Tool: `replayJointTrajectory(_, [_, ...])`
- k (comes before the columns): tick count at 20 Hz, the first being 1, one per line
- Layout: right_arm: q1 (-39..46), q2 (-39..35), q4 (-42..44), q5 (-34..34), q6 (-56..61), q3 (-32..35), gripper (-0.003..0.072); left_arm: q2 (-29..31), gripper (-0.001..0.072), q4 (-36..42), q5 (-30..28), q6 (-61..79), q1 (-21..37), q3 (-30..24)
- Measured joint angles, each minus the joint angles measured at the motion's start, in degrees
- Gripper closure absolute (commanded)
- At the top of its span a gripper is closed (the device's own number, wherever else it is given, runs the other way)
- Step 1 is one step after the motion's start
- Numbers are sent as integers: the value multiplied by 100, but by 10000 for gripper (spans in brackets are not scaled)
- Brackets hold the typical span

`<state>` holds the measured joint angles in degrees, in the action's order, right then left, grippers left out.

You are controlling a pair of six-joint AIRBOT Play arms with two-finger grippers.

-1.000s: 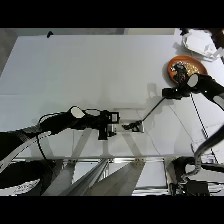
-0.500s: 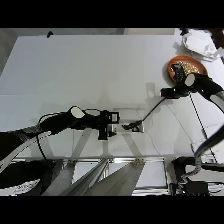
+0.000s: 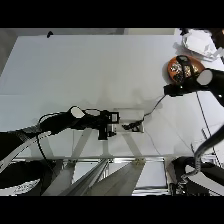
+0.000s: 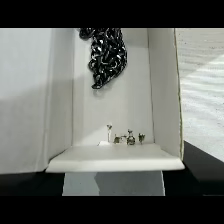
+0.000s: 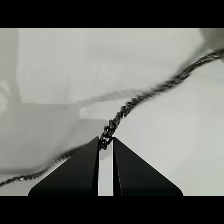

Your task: Fold the box and place the chain.

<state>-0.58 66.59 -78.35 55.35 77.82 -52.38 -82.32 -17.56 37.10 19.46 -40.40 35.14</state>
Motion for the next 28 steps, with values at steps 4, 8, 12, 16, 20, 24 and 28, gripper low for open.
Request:
replayJointTrajectory(4, [-2, -1134, 820, 621, -446, -4, 665, 0, 437, 0, 4, 0, -2, -2])
replayJointTrajectory(8, [-4, -2006, 1985, 1311, -994, -4, 664, 0, 437, -2, 26, 0, -2, 0])
replayJointTrajectory(12, [-4, -2393, 2964, 1937, -1255, -4, 663, 0, 437, -2, 50, 2, -2, -2])
replayJointTrajectory(16, [-81, -2498, 3801, 2382, -1519, -4, 664, 0, 437, -2, 61, 0, -2, -2])
replayJointTrajectory(20, [-516, -2524, 4105, 2540, -1635, 17, 664, 0, 437, -2, 66, 2, -2, -2])
replayJointTrajectory(24, [-1180, -2487, 3842, 2332, -1657, 90, 664, 0, 437, -2, 68, 0, -2, -2])
replayJointTrajectory(28, [-1718, -2260, 3359, 1779, -1565, 577, 664, 0, 437, -2, 68, 0, -2, -2])
